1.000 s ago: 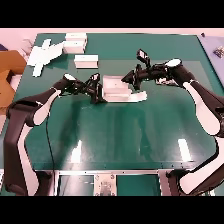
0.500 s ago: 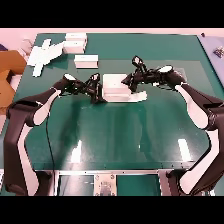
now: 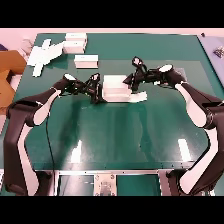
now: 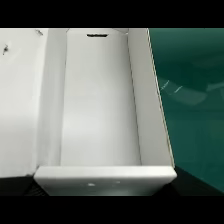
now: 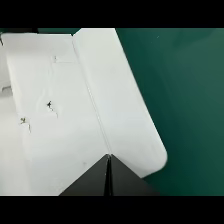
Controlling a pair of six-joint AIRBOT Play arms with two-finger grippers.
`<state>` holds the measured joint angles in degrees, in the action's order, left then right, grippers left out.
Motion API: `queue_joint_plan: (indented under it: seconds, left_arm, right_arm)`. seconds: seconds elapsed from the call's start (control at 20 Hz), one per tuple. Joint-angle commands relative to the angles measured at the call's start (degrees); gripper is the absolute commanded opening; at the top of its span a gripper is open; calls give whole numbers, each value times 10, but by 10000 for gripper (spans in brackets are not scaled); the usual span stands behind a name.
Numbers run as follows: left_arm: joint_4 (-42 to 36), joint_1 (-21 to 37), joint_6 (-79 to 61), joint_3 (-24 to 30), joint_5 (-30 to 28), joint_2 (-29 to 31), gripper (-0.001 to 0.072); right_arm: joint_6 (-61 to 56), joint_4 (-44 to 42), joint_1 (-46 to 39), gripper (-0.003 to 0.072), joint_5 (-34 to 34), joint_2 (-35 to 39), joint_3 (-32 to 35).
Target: Fold the box and place the chain.
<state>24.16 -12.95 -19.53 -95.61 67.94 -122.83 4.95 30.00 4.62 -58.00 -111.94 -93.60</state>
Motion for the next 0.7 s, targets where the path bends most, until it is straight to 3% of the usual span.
queue_joint_plan:
  seconds: [0.0, 0.05, 0.1, 0.15, 0.35, 0.55, 0.65]
  left_arm:
    - [0, 0, 0, 0, 0, 0, 528]
    - [0, 0, 0, 0, 0, 0, 529]
    - [0, 0, 0, 0, 0, 0, 529]
    - [0, 0, 0, 0, 0, 0, 529]
    - [0, 0, 0, 0, -1, 0, 529]
    - [0, 0, 0, 0, -1, 0, 529]
    - [0, 0, 0, 0, -1, 0, 529]
  right_arm:
    - [-70, 32, -18, 12, -12, 41, -18]
    - [-94, 71, -27, 100, -12, 58, -18]
    - [-129, 116, -38, 301, -12, 74, -18]
    - [-161, 149, -48, 398, -24, 87, -18]
    - [-167, 182, -63, 398, -128, 100, -14]
    - [-162, 250, -35, 435, -132, 100, 31]
    - [-148, 260, -25, 519, -108, 100, 60]
